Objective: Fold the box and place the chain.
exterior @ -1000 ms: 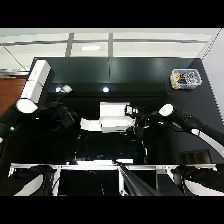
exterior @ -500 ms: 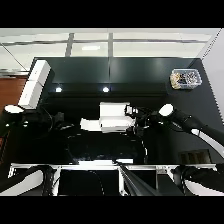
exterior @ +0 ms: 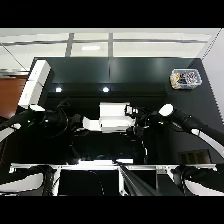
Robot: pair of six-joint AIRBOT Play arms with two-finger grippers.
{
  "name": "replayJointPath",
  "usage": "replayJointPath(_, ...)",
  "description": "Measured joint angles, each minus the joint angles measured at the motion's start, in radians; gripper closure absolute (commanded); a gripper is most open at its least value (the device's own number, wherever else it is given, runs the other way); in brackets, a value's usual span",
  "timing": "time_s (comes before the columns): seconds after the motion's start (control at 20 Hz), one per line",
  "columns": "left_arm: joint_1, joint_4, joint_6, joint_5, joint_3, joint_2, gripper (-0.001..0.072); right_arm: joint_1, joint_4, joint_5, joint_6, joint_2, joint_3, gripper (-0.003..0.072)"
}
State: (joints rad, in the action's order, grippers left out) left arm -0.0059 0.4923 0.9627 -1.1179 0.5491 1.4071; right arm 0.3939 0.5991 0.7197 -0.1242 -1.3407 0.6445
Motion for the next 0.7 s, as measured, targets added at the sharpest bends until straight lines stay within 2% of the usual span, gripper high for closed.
replayJointPath(0.1,-0.006,-0.018,-0.043,-0.002,0.004,0.006,0.0674,0.000,0.000,0.000,0.000,0.000,0.000,0.0266)
replayJointPath(0.15,-0.008,-0.022,-0.063,-0.010,0.008,0.008,0.0637,0.000,0.000,0.001,0.000,0.000,0.000,0.0266)
replayJointPath(0.2,-0.010,-0.026,-0.085,-0.017,0.014,0.009,0.0505,0.000,0.000,0.001,0.000,0.000,0.000,0.0266)
replayJointPath(0.3,-0.014,-0.032,-0.116,-0.035,0.032,0.011,0.0068,0.000,0.000,0.001,0.000,0.000,0.000,0.0266)
replayJointPath(0.35,-0.016,-0.036,-0.126,-0.050,0.043,0.011,0.0024,0.000,0.000,0.001,0.000,0.000,0.000,0.0266)
replayJointPath(0.7,-0.055,-0.040,-0.151,-0.111,0.137,0.012,0.0040,0.000,0.000,0.002,0.000,0.000,0.000,0.0266)
